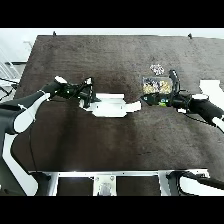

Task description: Fold the box and place the chain.

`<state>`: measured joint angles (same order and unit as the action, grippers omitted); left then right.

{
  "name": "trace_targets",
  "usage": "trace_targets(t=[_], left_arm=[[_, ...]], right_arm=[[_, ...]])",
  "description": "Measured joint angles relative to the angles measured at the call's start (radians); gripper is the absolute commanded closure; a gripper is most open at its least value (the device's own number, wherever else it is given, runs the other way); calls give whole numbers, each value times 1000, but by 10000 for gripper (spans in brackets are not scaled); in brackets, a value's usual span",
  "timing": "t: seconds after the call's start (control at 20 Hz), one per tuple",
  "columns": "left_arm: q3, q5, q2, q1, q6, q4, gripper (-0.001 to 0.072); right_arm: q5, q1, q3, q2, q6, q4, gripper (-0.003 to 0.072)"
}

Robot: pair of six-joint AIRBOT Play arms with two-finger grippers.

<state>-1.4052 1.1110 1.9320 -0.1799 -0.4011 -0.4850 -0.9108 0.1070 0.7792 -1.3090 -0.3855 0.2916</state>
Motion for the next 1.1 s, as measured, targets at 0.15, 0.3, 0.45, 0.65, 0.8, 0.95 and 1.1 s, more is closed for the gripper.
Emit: trace_targets(t=[0.15, 0.3, 0.45, 0.65, 0.8, 0.95, 1.1], left_arm=[[0, -1, 0, 0, 0, -2, 689], [0, -2, 0, 0, 0, -3, 689], [0, -2, 0, 0, 0, -3, 689], [0, -2, 0, 0, 0, -4, 689], [0, -3, 0, 0, 0, -4, 689], [0, -3, 0, 0, 0, -4, 689], [0, -3, 0, 0, 0, -4, 689]], right_arm=[[-55, -8, -1, 42, 69, -1, 169], [-106, -70, -11, 59, 165, 48, 109], [-98, -176, -26, 65, 251, 115, 110], [-2, -317, -34, 68, 300, 261, 110], [77, -399, -35, 68, 314, 351, 110], [148, -454, -36, 57, 325, 400, 110], [206, -485, -36, 27, 345, 425, 110]])
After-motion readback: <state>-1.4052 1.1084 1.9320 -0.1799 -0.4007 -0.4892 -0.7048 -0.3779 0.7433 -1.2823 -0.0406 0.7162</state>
